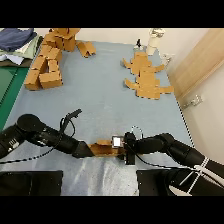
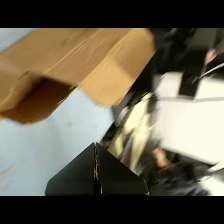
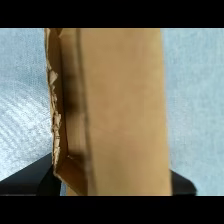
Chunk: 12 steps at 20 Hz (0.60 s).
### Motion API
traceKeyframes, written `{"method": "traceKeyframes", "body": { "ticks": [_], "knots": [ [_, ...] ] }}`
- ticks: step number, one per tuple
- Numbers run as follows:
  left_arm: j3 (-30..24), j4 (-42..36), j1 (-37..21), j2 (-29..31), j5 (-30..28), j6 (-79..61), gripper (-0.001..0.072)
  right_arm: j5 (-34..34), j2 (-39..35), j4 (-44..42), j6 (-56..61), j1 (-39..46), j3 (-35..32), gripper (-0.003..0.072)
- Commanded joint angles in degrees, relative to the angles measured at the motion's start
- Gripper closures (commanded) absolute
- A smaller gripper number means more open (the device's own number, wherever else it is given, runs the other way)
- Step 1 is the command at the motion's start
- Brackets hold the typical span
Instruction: Fold the box.
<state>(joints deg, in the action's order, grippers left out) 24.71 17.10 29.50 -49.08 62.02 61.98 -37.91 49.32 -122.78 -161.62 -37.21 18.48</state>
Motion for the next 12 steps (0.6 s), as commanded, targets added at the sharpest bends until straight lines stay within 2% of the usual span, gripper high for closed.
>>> {"method": "traceKeyframes", "body": {
  "ticks": [1, 4, 7, 12],
  "knots": [
    [-3.98, -18.95, 5.49, -1.46, -14.25, -3.28, 0.0697, -0.07, 0.00, 0.02, 0.02, -0.04, 0.02, 0.0180],
    [-2.93, -25.35, 10.97, -6.25, -23.12, -9.05, 0.0697, -0.07, 0.00, 0.02, 0.02, -0.02, 0.02, 0.0181],
    [0.83, -25.27, 12.68, -11.89, -30.40, -12.98, 0.0697, -0.09, 0.00, 0.02, 0.02, -0.02, 0.00, 0.0180],
    [6.51, -21.84, 12.63, -18.27, -36.63, -16.52, 0.0698, -0.09, 0.00, 0.02, 0.02, -0.04, 0.02, 0.0180]
  ]
}}
